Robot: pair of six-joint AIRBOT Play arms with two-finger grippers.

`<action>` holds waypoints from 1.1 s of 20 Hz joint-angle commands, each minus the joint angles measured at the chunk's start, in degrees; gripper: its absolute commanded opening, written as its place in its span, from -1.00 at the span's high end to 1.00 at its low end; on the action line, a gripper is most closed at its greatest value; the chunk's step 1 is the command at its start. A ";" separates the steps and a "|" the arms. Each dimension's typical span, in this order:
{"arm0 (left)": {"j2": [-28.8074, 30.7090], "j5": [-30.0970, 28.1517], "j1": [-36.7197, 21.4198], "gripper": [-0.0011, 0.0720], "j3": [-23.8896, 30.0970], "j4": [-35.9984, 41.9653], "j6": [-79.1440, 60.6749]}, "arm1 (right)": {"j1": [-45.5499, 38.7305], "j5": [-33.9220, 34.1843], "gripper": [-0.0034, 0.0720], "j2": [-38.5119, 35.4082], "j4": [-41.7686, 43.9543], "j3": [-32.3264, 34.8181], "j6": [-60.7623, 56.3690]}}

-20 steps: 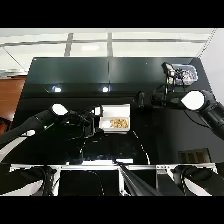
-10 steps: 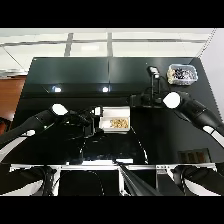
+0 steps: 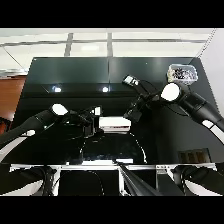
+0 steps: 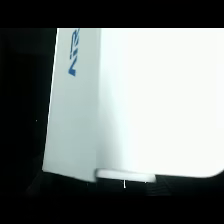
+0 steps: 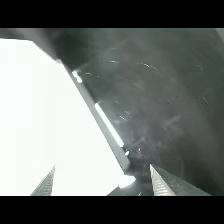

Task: Fold the box and place the chain.

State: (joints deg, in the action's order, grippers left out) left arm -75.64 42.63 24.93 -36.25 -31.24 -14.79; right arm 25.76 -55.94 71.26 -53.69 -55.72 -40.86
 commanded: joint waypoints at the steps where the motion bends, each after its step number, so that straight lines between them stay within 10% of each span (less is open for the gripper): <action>1: 0.00 0.00 0.04 -0.34 0.00 0.00 0.00 | 0.07 -1.68 -0.96 1.01 5.38 0.13 14.27; 16: 0.00 -0.02 0.04 -0.34 0.00 0.00 0.00 | 0.07 -3.17 -0.96 2.38 8.61 1.70 25.22; 19: 0.00 -0.02 0.04 -0.34 0.00 0.00 0.00 | 0.07 -3.50 0.17 2.54 8.41 1.70 25.24; 22: 0.00 -0.02 0.04 -0.34 0.00 0.00 -0.02 | 0.07 -3.69 0.26 2.54 7.93 1.70 25.24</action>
State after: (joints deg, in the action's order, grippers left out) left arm -75.64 42.41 24.93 -36.27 -31.16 -14.70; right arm 25.80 -59.53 73.76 -45.17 -54.04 -15.62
